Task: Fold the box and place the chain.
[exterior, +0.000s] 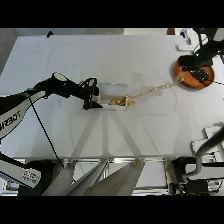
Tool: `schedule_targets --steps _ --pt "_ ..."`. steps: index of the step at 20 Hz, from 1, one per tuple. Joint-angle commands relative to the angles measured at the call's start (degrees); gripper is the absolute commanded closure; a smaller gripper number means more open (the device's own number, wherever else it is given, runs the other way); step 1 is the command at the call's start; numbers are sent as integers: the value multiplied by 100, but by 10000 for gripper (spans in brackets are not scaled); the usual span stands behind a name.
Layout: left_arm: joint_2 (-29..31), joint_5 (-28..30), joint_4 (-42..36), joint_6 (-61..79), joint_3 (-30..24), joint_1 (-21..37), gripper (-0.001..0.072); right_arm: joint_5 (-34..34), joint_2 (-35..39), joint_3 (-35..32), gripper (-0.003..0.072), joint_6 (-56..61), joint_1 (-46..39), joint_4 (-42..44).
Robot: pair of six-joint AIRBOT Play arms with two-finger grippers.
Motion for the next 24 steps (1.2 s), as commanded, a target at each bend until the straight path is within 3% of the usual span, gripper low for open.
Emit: schedule_targets --steps 1,5,11,15,24 --pt "4 2 0 2 2 0 535 522 122 -4 675 140 640 81" --pt "4 2 0 2 2 0 535 490 122 -4 675 221 1532 188" --pt "4 2 0 2 2 0 535 -4 122 -7 675 120 2472 1029" --pt "4 2 0 2 2 0 535 -361 70 -7 675 68 3147 1067" --pt "4 2 0 2 2 0 535 -1375 -579 -7 675 22 4170 1727"
